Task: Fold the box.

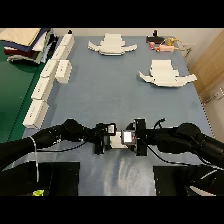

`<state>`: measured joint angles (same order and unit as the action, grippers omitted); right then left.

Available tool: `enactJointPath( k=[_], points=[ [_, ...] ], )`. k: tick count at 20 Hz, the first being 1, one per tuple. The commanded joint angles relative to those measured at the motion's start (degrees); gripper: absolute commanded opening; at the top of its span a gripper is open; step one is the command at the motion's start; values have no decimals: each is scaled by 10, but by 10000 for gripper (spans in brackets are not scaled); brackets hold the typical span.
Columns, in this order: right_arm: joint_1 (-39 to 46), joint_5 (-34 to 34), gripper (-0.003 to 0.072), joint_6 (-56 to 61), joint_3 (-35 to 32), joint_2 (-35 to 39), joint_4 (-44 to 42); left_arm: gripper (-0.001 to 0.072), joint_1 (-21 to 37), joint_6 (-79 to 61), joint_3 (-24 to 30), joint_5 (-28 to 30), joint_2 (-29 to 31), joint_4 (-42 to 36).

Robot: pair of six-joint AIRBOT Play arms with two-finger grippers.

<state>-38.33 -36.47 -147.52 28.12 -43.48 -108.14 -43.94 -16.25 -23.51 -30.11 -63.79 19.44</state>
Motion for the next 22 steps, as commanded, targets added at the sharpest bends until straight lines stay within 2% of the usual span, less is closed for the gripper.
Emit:
enactJointPath(
  k=[1,6,11,13,17,19,22],
  points=[
    [2,0,591,1,7,3,0,527,0,0,0,0,0,0],
    [2,18,590,1,10,2,37,527,0,0,0,0,0,0],
    [1,19,579,7,10,2,38,527,0,0,0,0,0,0],
    [1,19,453,16,10,2,38,527,0,0,0,0,0,0],
    [1,-5,437,16,9,2,16,527,0,0,0,0,0,0],
    [1,-18,340,16,9,-5,16,527,0,0,0,0,0,0],
    [1,-24,338,16,9,-24,10,527,0,0,0,0,0,0]
  ],
)
